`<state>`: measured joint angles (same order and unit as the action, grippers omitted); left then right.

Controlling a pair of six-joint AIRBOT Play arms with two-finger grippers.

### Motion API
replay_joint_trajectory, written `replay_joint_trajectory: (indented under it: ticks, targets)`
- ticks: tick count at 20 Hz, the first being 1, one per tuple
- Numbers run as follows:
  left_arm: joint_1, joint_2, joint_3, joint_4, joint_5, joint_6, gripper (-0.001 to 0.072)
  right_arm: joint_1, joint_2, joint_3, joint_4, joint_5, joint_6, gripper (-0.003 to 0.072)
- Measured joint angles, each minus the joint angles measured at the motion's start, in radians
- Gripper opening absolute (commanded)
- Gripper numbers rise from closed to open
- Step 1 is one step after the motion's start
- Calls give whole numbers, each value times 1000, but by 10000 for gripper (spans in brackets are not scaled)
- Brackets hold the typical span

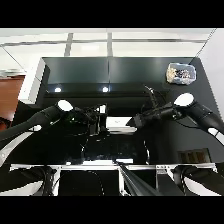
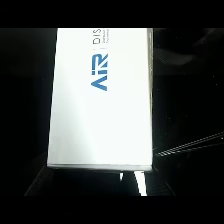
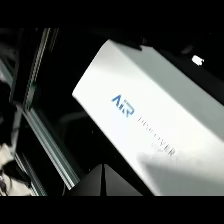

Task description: Fold the box and place the chain.

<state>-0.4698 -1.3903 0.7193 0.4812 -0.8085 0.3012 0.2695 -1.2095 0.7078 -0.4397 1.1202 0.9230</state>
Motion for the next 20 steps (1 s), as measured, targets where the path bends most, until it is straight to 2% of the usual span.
replay_joint_trajectory:
  ticks: [5,14,18,19,20]
  targets:
    - [0,0,0,1,1,3,330,32,-98,-17,47,-60,37,10]
    - [0,0,0,1,1,1,330,53,-132,-5,-47,-117,72,10]
    - [0,0,0,-12,3,-24,330,-7,-71,62,-113,-23,46,10]
    - [0,0,0,-20,13,-37,341,-37,-39,82,-114,11,44,10]
    - [0,0,0,-29,18,-47,393,-74,-9,93,-131,52,45,10]
